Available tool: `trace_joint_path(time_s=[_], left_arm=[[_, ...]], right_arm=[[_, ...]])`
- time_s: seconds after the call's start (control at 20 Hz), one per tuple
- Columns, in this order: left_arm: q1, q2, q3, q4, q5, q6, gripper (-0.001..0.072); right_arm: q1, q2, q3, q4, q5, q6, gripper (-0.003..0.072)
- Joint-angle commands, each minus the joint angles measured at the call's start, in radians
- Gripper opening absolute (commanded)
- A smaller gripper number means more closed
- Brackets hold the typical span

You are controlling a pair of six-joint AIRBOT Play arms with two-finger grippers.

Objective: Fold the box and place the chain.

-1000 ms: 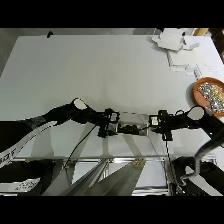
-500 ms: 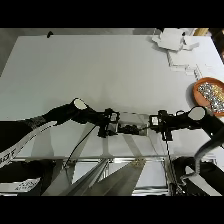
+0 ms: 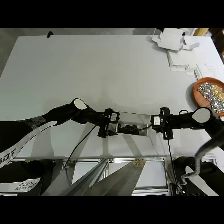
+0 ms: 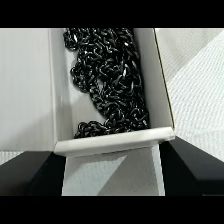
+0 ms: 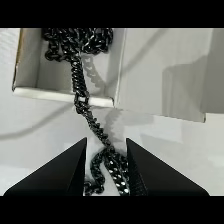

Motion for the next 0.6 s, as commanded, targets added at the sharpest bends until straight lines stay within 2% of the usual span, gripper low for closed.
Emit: trace_joint_path(time_s=[0.0,0.4,0.55], left_arm=[[0.001,0.001,0.001,0.000,0.000,0.000,0.0272],[0.001,0.001,0.001,0.000,0.000,0.000,0.0272],[0.001,0.001,0.001,0.000,0.000,0.000,0.0272]], right_arm=[[0.001,-0.032,-0.002,0.000,-0.040,-0.011,0.0277],[0.001,-0.120,-0.005,0.036,-0.070,-0.029,0.0248],[0.001,-0.118,-0.005,0.050,-0.046,-0.029,0.0036]])
